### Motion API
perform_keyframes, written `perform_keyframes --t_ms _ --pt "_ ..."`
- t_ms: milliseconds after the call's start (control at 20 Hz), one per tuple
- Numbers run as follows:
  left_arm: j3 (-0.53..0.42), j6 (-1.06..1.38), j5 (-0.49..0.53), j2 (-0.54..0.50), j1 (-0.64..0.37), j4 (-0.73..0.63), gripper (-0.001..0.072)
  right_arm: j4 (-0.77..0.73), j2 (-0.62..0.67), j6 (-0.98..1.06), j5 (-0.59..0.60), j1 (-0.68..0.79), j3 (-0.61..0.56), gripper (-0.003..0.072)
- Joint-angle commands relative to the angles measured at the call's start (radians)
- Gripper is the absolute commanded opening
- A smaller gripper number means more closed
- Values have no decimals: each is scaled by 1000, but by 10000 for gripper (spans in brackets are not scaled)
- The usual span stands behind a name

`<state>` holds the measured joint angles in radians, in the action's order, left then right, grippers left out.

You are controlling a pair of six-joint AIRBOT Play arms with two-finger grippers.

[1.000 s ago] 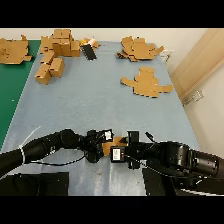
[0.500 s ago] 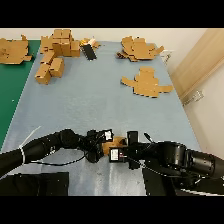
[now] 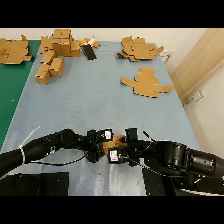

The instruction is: Fold the box.

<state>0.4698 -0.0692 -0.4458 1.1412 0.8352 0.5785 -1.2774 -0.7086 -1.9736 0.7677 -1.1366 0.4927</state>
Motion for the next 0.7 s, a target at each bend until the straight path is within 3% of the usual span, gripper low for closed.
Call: perform_keyframes --t_ms 0,100,450,650 --pt "1 2 0 0 0 2 527 8 -1 -2 1 0 11 258" --pt "0 2 0 0 0 1 527 15 -1 -3 1 0 11 170" --pt "1 2 0 0 0 2 527 38 -1 -2 0 0 11 164" --pt "1 2 0 0 0 1 527 -35 -3 -3 0 0 10 163"
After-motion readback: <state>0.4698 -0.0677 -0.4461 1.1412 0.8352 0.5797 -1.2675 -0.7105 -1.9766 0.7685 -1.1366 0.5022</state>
